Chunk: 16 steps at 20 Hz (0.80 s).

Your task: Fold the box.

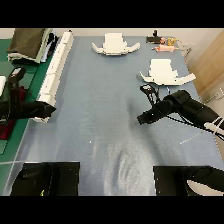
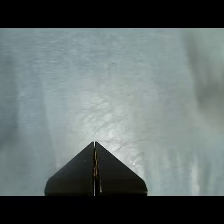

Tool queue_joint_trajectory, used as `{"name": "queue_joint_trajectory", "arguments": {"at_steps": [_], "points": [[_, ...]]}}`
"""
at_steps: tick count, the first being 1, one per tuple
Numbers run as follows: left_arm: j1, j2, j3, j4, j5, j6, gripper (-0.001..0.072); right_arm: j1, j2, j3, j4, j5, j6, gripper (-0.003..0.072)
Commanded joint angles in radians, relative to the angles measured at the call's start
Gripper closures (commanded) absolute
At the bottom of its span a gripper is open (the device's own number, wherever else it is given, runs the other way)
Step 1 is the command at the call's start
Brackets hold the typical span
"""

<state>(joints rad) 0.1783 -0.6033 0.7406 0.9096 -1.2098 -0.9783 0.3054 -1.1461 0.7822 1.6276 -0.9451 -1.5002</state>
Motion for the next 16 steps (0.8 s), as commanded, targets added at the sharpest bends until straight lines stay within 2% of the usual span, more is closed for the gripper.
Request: {"name": "queue_joint_trajectory", "arguments": {"at_steps": [1, 4, 9, 12, 16], "points": [[-0.234, -0.170, 0.108, -0.015, 0.066, -0.070, 0.0695, 0.000, 0.000, 0.001, 0.000, 0.000, 0.000, 0.0683], [-0.380, -0.333, 0.163, -0.013, 0.124, -0.070, 0.0695, 0.000, 0.000, 0.001, 0.000, 0.000, 0.000, 0.0683], [-0.487, -0.536, 0.169, -0.026, 0.153, -0.070, 0.0694, 0.000, -0.001, 0.001, 0.000, 0.000, 0.000, 0.0683], [-0.515, -0.595, 0.169, -0.066, 0.163, -0.069, 0.0694, 0.000, 0.000, 0.001, 0.000, 0.000, 0.000, 0.0683], [-0.521, -0.606, 0.169, -0.068, 0.163, -0.069, 0.0695, 0.000, 0.000, 0.001, 0.000, 0.000, 0.000, 0.0683]]}}
